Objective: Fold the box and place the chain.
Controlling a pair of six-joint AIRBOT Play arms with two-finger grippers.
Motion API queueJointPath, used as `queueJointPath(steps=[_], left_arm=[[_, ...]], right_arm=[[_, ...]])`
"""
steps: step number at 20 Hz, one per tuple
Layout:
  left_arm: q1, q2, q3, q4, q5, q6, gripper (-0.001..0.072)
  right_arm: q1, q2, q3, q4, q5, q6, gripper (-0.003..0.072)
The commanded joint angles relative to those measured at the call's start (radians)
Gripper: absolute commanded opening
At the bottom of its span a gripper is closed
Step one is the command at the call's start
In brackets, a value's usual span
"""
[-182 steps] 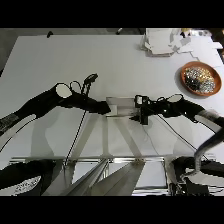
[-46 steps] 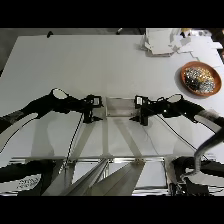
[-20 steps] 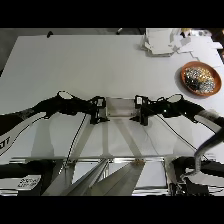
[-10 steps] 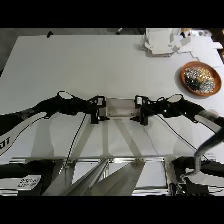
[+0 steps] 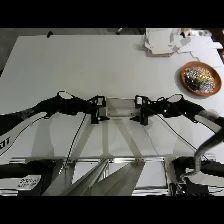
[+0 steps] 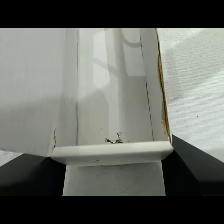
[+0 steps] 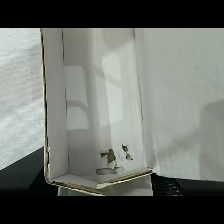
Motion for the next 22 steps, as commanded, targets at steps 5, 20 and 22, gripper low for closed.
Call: queueJointPath(steps=[5, 20, 22], left_arm=[[0.0, 0.0, 0.001, 0.0, 0.0, 0.0, 0.0182], [0.0, 0.0, 0.001, 0.0, 0.0, 0.0, 0.0182], [0.0, 0.0, 0.001, 0.0, 0.0, 0.0, 0.0182]], right_arm=[[0.0, 0.001, 0.001, 0.001, 0.0, 0.0, 0.0452], [0.0, 0.142, 0.001, -0.414, -0.031, 0.418, 0.0688], [0.0, 0.204, 0.001, -0.543, -0.015, 0.534, 0.0686]])
